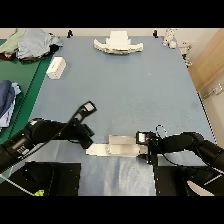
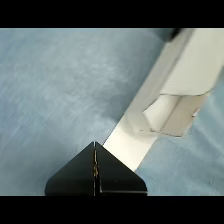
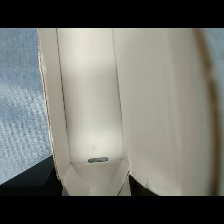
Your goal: Fold the box.
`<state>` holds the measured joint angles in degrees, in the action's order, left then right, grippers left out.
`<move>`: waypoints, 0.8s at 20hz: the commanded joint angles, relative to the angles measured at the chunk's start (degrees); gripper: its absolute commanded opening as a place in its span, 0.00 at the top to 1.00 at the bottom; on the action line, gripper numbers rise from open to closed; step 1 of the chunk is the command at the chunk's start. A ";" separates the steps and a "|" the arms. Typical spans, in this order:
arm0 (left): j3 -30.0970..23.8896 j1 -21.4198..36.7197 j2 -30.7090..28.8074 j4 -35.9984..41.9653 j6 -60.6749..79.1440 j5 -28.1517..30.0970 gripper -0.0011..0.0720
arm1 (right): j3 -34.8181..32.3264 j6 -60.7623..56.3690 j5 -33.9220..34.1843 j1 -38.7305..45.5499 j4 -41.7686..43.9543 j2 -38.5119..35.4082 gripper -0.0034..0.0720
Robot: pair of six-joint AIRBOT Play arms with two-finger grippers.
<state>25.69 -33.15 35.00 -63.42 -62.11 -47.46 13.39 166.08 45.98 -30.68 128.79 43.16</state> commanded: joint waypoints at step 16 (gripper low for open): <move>-10.84 12.87 5.44 15.91 -23.23 -8.66 0.97 | 0.00 0.00 0.00 -0.02 0.00 0.00 0.34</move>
<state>16.73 -17.06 38.52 -50.85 -83.96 -60.07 13.39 166.08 45.98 -30.68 128.79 43.16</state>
